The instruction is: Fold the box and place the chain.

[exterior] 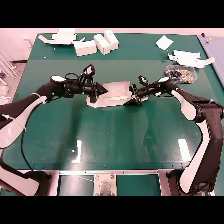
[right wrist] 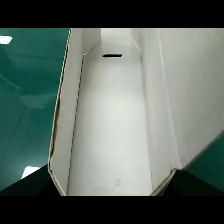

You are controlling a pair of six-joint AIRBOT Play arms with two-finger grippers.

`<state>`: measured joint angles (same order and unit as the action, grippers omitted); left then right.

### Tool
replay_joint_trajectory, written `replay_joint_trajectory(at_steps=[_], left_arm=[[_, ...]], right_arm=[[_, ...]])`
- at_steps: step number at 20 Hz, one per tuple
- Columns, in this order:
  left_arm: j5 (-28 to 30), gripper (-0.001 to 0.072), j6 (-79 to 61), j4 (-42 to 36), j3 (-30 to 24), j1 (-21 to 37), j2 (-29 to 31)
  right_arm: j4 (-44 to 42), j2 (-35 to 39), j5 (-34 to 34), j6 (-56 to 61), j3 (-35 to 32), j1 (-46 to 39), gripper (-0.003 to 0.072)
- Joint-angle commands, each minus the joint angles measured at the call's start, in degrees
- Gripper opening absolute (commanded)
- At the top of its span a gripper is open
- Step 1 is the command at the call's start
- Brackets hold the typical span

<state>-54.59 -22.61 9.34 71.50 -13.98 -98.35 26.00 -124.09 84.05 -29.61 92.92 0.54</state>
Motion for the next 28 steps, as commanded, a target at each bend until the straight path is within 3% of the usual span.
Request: replay_joint_trajectory(at_steps=[1, 8, 14, 28], left_arm=[[6.10, 0.0017, -3.32, -4.04, 0.94, -0.26, -0.81], [4.68, 0.0017, 2.69, -1.90, 11.30, -0.26, -10.10], [8.70, 0.0017, 3.19, 0.83, 13.18, -0.20, -11.19], [4.11, 0.0018, 7.15, 4.15, 13.62, -0.26, -13.18]], right_arm=[[-0.02, 0.04, 0.02, 0.00, 0.07, 0.04, 0.0482], [-0.02, 0.04, 0.02, 0.00, 0.07, 0.04, 0.0482], [-0.02, 0.04, 0.02, 0.00, 0.07, 0.04, 0.0482], [-0.02, 0.04, 0.00, 0.00, 0.07, 0.04, 0.0482]])
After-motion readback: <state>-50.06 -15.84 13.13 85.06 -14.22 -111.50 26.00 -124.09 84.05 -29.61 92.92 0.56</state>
